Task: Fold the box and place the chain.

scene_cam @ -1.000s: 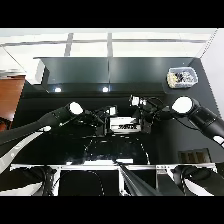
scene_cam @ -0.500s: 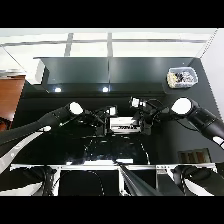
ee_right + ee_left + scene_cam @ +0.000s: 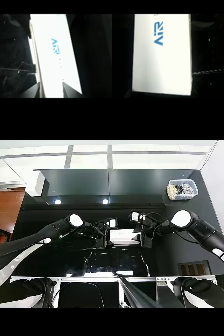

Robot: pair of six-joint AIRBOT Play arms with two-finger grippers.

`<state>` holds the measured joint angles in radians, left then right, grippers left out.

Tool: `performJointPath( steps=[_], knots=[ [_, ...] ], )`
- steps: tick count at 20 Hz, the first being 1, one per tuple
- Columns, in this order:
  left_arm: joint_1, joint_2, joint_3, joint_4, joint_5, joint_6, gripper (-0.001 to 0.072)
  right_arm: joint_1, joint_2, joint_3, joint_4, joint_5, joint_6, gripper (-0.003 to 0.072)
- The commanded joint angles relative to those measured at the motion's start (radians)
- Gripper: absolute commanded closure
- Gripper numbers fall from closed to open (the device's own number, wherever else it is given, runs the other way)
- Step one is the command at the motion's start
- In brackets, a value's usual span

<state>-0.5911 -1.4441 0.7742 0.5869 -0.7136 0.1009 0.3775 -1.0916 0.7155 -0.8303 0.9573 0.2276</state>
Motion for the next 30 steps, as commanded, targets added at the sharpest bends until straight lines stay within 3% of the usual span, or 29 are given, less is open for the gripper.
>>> performJointPath(
  steps=[1,12,20,24,26,27,28,30],
  knots=[
    [-0.001,0.0,0.0,0.0,0.0,0.0,0.0249,0.001,0.0,0.0,0.006,0.0,0.0,0.0349],
    [-0.001,0.0,0.0,0.0,0.0,0.0,0.0249,0.001,0.0,-0.044,-0.006,-0.012,0.017,0.0349],
    [-0.001,0.0,0.0,0.0,0.0,-0.001,0.0249,0.0,0.053,-0.014,0.003,-0.002,0.097,0.0348],
    [-0.001,0.0,0.0,0.0,0.0,-0.001,0.0249,-0.014,0.118,0.025,0.006,0.012,0.307,0.0348],
    [-0.001,0.0,0.0,0.0,0.0,-0.001,0.0249,-0.042,0.129,0.024,0.007,0.031,0.584,0.035],
    [-0.001,0.0,0.0,0.0,0.0,-0.001,0.0249,-0.057,0.129,0.019,0.007,0.047,0.7,0.0461],
    [-0.001,0.0,0.0,0.0,0.0,-0.001,0.0249,-0.064,0.129,0.006,0.018,0.045,0.766,0.067],
    [-0.001,0.0,0.0,0.0,0.0,-0.001,0.0249,-0.066,0.105,-0.025,0.078,0.018,0.909,0.0666]
  ],
)
